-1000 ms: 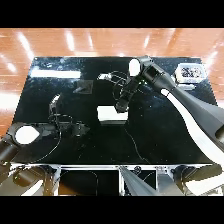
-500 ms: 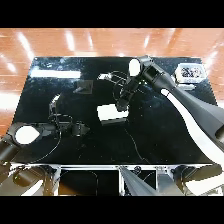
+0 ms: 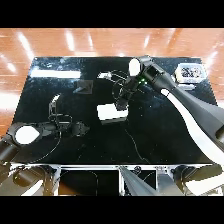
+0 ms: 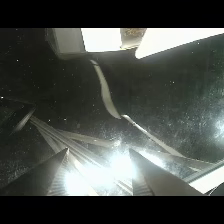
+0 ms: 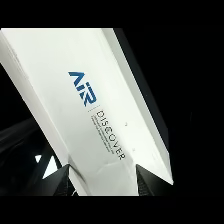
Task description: Fold the box and place the chain.
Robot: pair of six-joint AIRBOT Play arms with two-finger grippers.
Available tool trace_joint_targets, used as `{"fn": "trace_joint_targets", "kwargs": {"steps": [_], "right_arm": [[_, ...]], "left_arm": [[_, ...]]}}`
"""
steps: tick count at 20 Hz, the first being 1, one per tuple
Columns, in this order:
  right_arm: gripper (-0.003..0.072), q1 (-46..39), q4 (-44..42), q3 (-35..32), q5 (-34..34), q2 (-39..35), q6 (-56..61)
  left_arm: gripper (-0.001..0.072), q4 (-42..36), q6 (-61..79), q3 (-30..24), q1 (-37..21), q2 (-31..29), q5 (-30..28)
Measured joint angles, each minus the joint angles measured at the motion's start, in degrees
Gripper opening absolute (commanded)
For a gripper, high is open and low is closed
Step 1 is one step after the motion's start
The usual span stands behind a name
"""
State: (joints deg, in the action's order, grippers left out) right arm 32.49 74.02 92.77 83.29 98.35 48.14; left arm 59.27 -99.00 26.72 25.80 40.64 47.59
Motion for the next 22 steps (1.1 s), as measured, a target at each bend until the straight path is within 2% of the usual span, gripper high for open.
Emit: {"fn": "trace_joint_targets", "kwargs": {"steps": [6, 8, 14, 16, 17, 18, 22], "right_arm": [[0.0471, 0.35, 0.04, 0.0, -2.03, 0.0, -0.22], [0.0243, 0.61, 0.02, 0.0, -2.32, 0.0, -1.16], [0.025, 0.92, 0.02, 0.0, -2.43, 0.0, -5.75], [0.0506, 0.92, 0.02, 0.0, -2.43, 0.0, -6.25], [0.0586, 0.92, 0.02, 0.02, -2.47, 0.0, -6.49], [0.0614, 0.85, 0.04, 0.13, -2.56, -0.02, -6.75], [0.0614, 0.55, 0.28, 1.86, -3.3, -0.02, -9.92]], "left_arm": [[0.049, 0.02, 0.0, 0.0, 0.0, 0.0, -0.52], [0.0489, 0.0, -0.02, 0.0, 0.0, 0.0, -0.68], [0.0489, 0.0, 0.0, 0.0, 0.0, 0.0, -0.81], [0.049, 0.02, -0.02, 0.0, 0.0, 0.0, -0.85], [0.049, 0.02, 0.0, 0.0, 0.0, 0.0, -0.9], [0.0489, 0.02, -0.02, 0.0, 0.0, 0.0, -0.9], [0.049, 0.09, 0.09, 0.0, 0.0, 0.0, -0.37]]}}
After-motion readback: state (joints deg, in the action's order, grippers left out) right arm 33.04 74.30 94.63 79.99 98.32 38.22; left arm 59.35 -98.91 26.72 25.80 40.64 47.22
